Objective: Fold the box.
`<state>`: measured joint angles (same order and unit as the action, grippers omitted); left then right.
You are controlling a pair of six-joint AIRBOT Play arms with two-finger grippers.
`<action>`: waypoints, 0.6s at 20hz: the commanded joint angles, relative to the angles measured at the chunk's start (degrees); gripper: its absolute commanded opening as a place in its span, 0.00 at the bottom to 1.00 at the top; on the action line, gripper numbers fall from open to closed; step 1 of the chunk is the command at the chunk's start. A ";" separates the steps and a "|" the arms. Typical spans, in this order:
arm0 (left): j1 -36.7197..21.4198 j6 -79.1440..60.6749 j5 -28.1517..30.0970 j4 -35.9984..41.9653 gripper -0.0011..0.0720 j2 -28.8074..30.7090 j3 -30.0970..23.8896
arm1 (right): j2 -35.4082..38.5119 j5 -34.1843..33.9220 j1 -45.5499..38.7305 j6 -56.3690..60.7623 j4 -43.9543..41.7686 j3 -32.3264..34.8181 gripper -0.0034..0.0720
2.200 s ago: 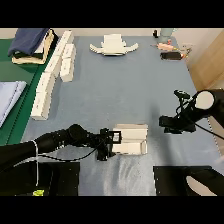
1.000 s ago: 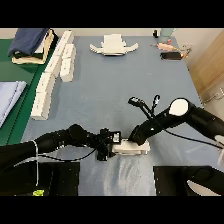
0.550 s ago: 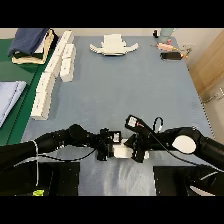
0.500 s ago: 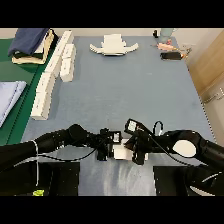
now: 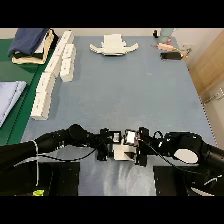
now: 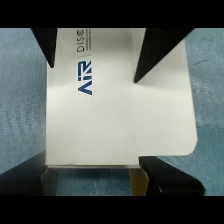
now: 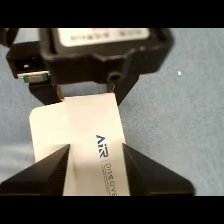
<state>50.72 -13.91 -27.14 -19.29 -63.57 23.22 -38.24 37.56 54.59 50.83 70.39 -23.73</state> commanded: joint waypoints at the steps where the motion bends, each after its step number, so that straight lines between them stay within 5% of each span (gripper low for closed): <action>1: 0.00 0.00 0.00 -0.02 0.73 -0.02 0.04 | 0.09 3.37 0.20 -4.17 0.94 -0.79 0.83; 12: 0.00 0.00 0.00 -0.02 0.73 -0.02 0.04 | -0.04 4.13 0.20 -6.95 9.90 -0.48 0.80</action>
<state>50.72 -13.80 -27.07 -19.27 -63.57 23.22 -38.26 41.60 54.78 44.27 76.82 -24.25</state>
